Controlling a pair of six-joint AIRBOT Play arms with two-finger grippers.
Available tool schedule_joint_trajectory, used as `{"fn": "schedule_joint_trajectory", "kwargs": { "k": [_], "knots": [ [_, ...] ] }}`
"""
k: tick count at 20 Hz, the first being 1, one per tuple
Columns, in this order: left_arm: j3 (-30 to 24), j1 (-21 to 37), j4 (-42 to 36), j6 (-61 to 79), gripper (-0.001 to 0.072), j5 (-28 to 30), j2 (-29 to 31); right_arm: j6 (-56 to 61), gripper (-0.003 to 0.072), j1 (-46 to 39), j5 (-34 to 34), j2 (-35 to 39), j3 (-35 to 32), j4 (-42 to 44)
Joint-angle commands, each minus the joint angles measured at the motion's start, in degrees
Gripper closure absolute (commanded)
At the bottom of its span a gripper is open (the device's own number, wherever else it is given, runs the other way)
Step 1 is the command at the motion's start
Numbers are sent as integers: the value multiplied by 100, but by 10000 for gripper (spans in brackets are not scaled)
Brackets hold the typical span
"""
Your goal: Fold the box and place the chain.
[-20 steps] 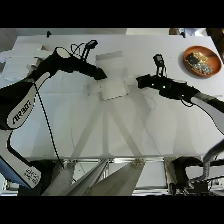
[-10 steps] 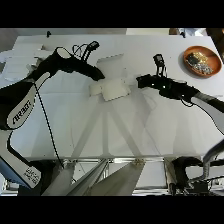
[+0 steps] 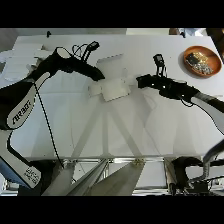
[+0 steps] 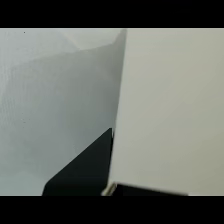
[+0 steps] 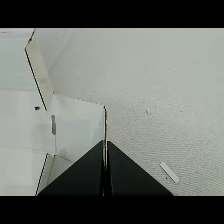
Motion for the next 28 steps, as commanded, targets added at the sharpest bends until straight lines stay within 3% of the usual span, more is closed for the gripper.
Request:
{"fn": "schedule_joint_trajectory", "kwargs": {
  "k": [1,11,12,14,19,24,28],
  "knots": [
    [0,-9,-98,4,696,-11,-2,2,675,4,0,2,-2,0],
    [0,-24,-94,7,696,20,0,2,669,4,2,2,-2,4],
    [0,-24,-94,7,696,17,4,4,584,4,17,2,-2,2],
    [0,-24,-94,9,697,-57,15,4,247,4,96,20,0,13],
    [0,-17,-96,872,702,-407,146,2,234,2,-24,592,4,-17],
    [0,-42,-190,2441,700,-1226,280,4,234,2,-931,1602,4,-1003],
    [0,-225,-216,3261,704,-1305,264,4,234,2,-1458,1902,4,-1191]
  ]
}}
